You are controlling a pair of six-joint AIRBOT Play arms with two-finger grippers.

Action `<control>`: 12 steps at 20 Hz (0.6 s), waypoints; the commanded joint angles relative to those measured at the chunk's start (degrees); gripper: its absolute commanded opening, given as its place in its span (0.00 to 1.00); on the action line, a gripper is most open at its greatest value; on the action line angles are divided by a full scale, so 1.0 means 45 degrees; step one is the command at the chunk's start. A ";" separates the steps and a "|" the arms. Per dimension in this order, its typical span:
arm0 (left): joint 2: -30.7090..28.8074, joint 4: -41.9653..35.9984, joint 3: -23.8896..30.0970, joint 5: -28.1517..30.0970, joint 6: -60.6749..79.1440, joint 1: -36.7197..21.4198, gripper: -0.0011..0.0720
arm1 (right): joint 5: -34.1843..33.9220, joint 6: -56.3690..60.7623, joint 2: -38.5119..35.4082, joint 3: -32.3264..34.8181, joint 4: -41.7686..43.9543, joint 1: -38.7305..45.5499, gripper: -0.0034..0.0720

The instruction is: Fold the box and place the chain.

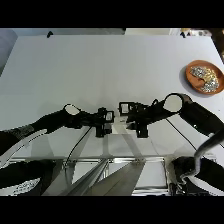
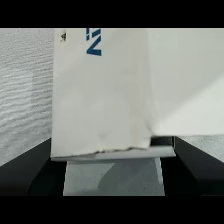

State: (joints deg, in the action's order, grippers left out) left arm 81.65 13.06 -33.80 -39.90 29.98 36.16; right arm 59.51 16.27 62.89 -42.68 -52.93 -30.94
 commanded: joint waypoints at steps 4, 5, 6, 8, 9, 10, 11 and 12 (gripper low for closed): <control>-0.0010 0.0005 -0.0005 0.0000 0.0005 0.0000 0.30 | -0.0782 0.0733 -0.0010 -0.0010 -0.1433 0.0000 0.39; -0.0010 0.0010 -0.0005 0.0005 0.0000 0.0000 0.30 | -0.0763 0.0733 -0.0010 -0.0010 -0.1506 0.0000 0.39; -0.0010 0.0005 -0.0005 0.0000 0.0000 0.0000 0.30 | -0.0767 0.0733 -0.0010 -0.0010 -0.1506 0.0000 0.37; -0.0010 0.0005 -0.0005 0.0005 0.0000 0.0000 0.30 | -0.0753 0.0767 -0.0010 -0.0010 -0.1496 0.0000 0.28; -0.0010 0.0005 -0.0005 0.0000 0.0000 0.0000 0.30 | -0.0714 0.0767 -0.0010 -0.0010 -0.1472 -0.0005 0.28; -0.0010 0.0005 -0.0005 0.0005 0.0005 0.0000 0.30 | -0.0704 0.0772 -0.0010 -0.0010 -0.1467 0.0000 0.27; -0.0010 0.0005 -0.0005 0.0000 0.0005 0.0000 0.30 | -0.0695 0.0772 -0.0010 -0.0010 -0.1467 0.0000 0.24; -0.0010 0.0010 -0.0005 0.0005 0.0005 0.0000 0.30 | -0.0695 0.0772 -0.0010 -0.0010 -0.1467 0.0000 0.21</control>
